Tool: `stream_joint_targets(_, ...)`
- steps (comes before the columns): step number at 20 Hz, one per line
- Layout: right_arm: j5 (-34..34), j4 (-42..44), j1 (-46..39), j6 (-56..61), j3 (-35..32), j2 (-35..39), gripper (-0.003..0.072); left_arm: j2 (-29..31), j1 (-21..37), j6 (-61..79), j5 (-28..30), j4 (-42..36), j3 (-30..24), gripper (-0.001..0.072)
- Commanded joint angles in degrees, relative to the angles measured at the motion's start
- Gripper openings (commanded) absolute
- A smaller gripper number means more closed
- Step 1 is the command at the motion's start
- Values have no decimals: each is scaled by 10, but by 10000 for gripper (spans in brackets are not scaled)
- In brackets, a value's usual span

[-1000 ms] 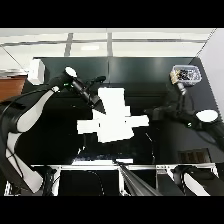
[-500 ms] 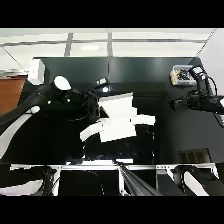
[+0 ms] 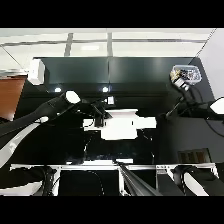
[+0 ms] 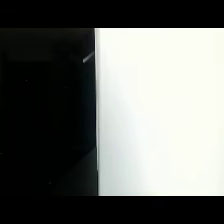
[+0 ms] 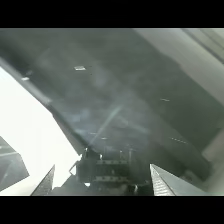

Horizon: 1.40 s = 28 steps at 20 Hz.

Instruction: Fold the box and place the chain.

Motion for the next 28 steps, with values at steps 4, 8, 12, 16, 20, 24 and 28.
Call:
stream_joint_targets(4, -37, 85, 80, -161, -105, 0, 658, -21, -7, 18, 23, 2, -2, 26)
stream_joint_targets(8, -115, 84, 150, -203, -149, -1, 658, -31, -8, 18, 24, 4, -2, 27)
stream_joint_targets(12, -172, 84, 233, -229, -162, -1, 658, -37, -7, 18, 25, 4, -1, 26)
stream_joint_targets(16, -191, 85, 263, -258, -163, -8, 657, -37, -7, 18, 25, 4, 0, 27)
stream_joint_targets(20, -188, 136, 289, -314, -162, -46, 657, -37, -7, 18, 25, 4, 0, 27)
stream_joint_targets(24, -251, 174, 310, -319, -148, -52, 657, -37, -7, 18, 25, 4, 0, 27)
stream_joint_targets(28, -215, 173, 282, -333, -101, -52, 656, -37, -7, 18, 25, 4, 0, 27)
